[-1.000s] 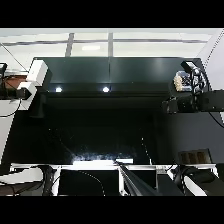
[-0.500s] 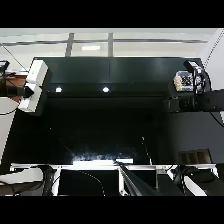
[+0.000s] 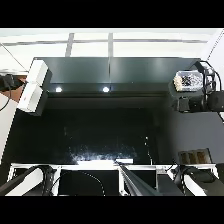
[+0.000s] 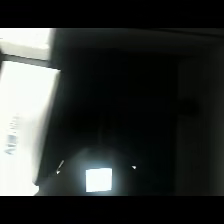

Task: Fold the box and place the chain.

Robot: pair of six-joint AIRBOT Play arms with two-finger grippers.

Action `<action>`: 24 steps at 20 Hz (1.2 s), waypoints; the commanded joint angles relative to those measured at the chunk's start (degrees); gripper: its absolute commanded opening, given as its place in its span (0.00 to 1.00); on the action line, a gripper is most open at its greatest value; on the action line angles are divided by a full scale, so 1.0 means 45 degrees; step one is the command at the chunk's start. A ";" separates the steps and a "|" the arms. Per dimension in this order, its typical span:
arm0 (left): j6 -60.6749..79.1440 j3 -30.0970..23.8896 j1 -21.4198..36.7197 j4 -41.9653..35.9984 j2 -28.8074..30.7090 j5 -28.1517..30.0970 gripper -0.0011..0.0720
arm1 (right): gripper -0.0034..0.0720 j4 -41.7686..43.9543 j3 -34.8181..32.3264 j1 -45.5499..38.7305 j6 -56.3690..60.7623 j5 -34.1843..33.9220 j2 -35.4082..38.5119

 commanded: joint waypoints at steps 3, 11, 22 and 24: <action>-0.1345 -0.0947 -0.4095 0.0078 0.1583 -0.0257 0.05 | 0.08 -0.1219 -0.0704 -0.0199 0.0078 0.2312 0.0068; -0.5105 -0.4546 -0.7732 0.3186 0.1919 0.4386 0.05 | 0.08 -0.1588 -0.3332 -0.0199 0.1205 0.5493 0.0063; -0.5090 -0.4556 -0.7315 0.3172 0.1894 0.4172 0.06 | 0.08 -0.1579 -0.3332 -0.0199 0.1209 0.5421 0.0063; -0.5095 -0.4556 -0.7315 0.3079 0.1880 0.4172 0.06 | 0.08 -0.1579 -0.3327 -0.0199 0.1209 0.5421 0.0063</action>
